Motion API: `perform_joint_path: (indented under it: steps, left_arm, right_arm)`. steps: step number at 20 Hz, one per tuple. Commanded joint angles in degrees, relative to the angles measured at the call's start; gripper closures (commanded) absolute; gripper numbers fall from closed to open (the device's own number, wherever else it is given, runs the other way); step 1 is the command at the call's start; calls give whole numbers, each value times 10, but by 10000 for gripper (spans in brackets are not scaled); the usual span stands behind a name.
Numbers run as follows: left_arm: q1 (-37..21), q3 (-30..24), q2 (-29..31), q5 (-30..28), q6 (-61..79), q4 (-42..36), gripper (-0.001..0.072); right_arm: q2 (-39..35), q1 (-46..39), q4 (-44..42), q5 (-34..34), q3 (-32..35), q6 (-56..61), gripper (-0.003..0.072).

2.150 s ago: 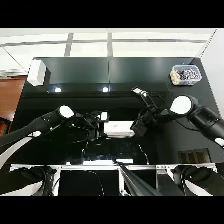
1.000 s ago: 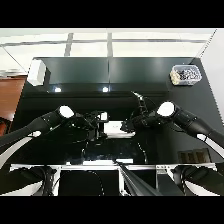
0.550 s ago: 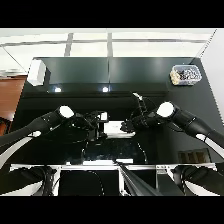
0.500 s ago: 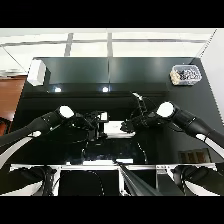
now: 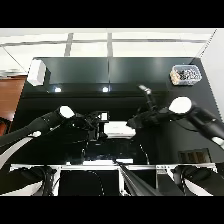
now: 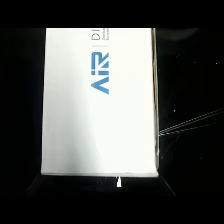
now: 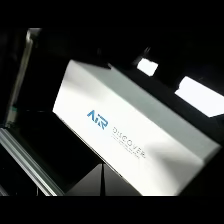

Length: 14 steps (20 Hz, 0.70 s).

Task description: Fold the box and place the chain.

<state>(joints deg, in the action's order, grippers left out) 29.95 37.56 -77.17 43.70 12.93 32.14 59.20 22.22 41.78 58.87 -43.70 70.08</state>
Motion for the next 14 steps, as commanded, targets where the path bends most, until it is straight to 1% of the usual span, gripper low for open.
perform_joint_path:
  steps: [1,2,3,4,7,9,11,13,14]
  left_arm:
    - [0,7,3,3,-20,3,354]
    - [0,13,8,5,-28,5,291]
    - [0,19,17,5,-42,5,79]
    - [0,28,27,5,-70,11,-11]
    - [0,78,57,78,-177,134,-11]
    - [0,115,73,132,-249,199,-11]
    - [1,156,79,169,-299,203,-10]
    - [11,189,76,161,-319,189,-6]
    - [21,203,68,150,-319,183,-3]
  right_arm:
    - [-103,-71,34,33,-15,22,676]
    - [-129,-93,49,43,-15,39,675]
    - [-151,-118,54,59,-15,59,675]
    - [-169,-138,52,76,-15,60,675]
    - [-202,-191,62,123,-15,60,675]
    - [-210,-220,94,132,-15,60,675]
    - [-211,-244,138,127,-15,61,675]
    - [-210,-259,170,110,-15,71,675]
    - [-210,-262,172,101,-15,73,675]
